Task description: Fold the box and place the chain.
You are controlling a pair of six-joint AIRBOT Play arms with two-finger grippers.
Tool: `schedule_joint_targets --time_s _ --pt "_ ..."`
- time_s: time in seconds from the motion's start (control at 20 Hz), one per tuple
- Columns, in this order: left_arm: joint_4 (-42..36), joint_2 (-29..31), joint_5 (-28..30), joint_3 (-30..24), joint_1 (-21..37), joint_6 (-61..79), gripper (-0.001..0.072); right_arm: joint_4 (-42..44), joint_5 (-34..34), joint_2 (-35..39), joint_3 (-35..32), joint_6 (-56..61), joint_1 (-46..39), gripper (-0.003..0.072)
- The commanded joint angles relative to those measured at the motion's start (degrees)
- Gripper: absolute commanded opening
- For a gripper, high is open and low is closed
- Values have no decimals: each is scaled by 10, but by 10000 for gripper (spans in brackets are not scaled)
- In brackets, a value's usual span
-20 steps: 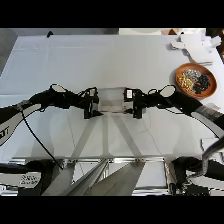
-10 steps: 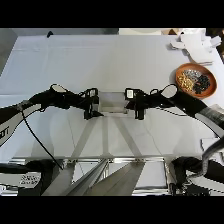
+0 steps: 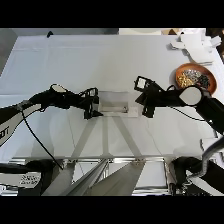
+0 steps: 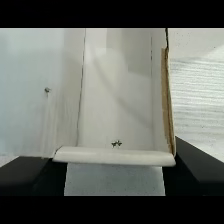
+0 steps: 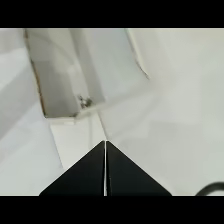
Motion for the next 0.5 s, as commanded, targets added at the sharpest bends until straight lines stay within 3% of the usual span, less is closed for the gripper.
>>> schedule_joint_targets --time_s 0.0,0.2,0.45 --pt "0 0 0 0 0 0 256 -57 1 32 -27 182 -47 9" --pt "0 1 0 0 0 0 256 -29 -21 17 -101 314 -149 6" --pt "0 1 0 0 0 0 256 85 -12 -76 -123 316 -192 4"
